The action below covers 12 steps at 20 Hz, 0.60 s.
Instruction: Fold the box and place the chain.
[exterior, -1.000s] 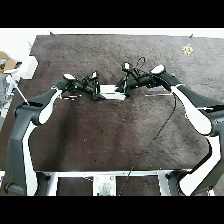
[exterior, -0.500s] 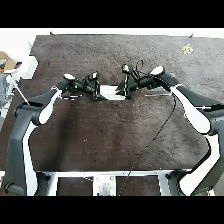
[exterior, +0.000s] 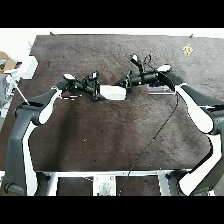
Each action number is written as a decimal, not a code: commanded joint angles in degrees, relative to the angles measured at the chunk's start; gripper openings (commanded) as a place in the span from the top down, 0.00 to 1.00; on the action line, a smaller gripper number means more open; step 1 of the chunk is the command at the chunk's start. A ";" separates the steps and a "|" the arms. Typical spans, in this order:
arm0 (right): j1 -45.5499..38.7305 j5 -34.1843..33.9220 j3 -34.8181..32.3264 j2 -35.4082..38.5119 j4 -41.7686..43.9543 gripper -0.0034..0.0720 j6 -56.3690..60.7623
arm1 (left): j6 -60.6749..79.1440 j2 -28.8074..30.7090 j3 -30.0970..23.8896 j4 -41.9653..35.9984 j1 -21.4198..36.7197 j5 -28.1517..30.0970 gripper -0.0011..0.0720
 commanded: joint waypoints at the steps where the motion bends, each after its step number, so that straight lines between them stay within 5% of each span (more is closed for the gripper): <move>1: 0.55 0.57 0.00 -1.01 -4.31 0.96 2.80 | -0.07 0.00 0.00 0.00 0.02 0.11 0.51; 4: 1.20 0.52 -0.02 -2.54 -12.66 0.95 4.35 | -0.07 0.00 0.00 -0.02 0.04 0.11 0.51; 12: 0.92 0.31 0.02 -1.84 -14.97 0.96 4.31 | -0.07 0.00 0.00 0.00 0.02 0.13 0.52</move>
